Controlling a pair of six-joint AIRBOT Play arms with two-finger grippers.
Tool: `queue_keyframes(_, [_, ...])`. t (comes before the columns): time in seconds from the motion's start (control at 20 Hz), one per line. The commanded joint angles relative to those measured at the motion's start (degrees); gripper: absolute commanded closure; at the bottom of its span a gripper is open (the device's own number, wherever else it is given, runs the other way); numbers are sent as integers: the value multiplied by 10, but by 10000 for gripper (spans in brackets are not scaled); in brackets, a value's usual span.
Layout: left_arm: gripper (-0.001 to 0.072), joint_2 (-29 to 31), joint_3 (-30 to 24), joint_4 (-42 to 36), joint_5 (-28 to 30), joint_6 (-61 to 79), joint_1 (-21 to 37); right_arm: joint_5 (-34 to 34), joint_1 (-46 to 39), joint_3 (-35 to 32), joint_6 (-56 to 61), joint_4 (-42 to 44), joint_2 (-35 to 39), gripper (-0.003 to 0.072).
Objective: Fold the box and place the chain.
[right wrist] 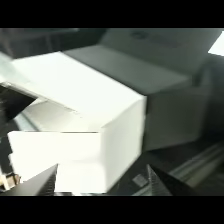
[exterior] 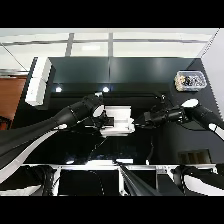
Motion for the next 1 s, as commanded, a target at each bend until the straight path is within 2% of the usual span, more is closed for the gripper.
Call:
queue_keyframes(0.0, [683, 0, 0, 0, 0, 0, 1, 5, 35, 7, 0, 29, -1, 235])
queue_keyframes(0.1, [683, 0, 0, 0, 0, 0, 1, -26, 59, 14, 30, 18, -1, 238])
queue_keyframes(0.3, [683, 0, 0, 0, 0, 0, 1, -73, 113, 52, 124, -72, -1, 239])
queue_keyframes(0.65, [683, 0, 0, -3, 0, 0, 1, -137, 245, 139, 382, -368, -2, 240])
queue_keyframes(0.85, [683, 0, 0, -3, 0, 0, 1, -124, 333, 188, 497, -534, -17, 240])
queue_keyframes(0.95, [683, 0, 0, -3, 0, 0, 1, -86, 360, 212, 582, -602, -35, 240])
